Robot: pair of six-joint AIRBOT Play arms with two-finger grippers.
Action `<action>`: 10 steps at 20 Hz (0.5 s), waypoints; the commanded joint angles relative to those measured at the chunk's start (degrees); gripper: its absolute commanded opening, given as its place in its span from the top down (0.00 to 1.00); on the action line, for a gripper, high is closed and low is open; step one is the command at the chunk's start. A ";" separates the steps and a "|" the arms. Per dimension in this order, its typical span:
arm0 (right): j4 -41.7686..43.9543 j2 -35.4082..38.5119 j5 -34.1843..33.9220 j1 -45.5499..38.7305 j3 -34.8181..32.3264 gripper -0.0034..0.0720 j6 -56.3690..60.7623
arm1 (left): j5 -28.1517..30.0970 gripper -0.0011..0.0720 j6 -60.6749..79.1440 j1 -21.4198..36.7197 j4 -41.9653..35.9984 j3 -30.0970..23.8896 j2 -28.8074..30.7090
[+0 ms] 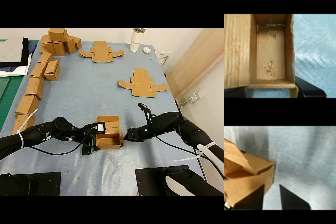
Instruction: Fold the box.
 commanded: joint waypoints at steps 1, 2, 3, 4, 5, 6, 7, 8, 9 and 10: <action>1.31 0.07 -1.51 0.00 2.01 0.52 -0.74 | 0.00 0.37 0.02 0.00 0.00 0.02 -0.02; 1.27 0.07 -1.36 0.00 2.32 0.52 -0.31 | 0.00 0.37 0.00 0.00 0.02 0.02 -0.02; 1.29 0.07 -1.25 0.00 2.32 0.52 -0.20 | 0.00 0.37 0.02 0.00 0.00 0.02 -0.02; 1.29 0.04 -1.31 0.00 2.29 0.52 0.15 | 0.00 0.37 0.00 0.00 0.00 0.02 -0.02; 1.29 0.07 -1.38 0.00 2.29 0.50 0.15 | 0.00 0.37 0.02 0.00 0.00 0.02 -0.02; 1.33 0.00 -1.42 0.02 2.29 0.41 0.13 | 0.00 0.37 0.02 0.00 0.00 0.02 -0.02; 1.36 -0.11 -1.42 0.11 2.29 0.34 0.17 | 0.00 0.37 0.00 0.00 0.00 0.02 -0.02; 1.33 -0.26 -1.14 0.90 2.29 0.34 0.26 | 0.00 0.37 0.02 0.00 0.00 0.02 -0.02; 1.33 -0.48 -0.35 2.54 2.29 0.34 0.83 | 0.00 0.37 0.02 0.00 0.00 0.02 -0.02; 1.09 -0.76 1.11 5.05 2.29 0.34 2.29 | 0.00 0.37 0.00 0.00 0.00 0.02 -0.02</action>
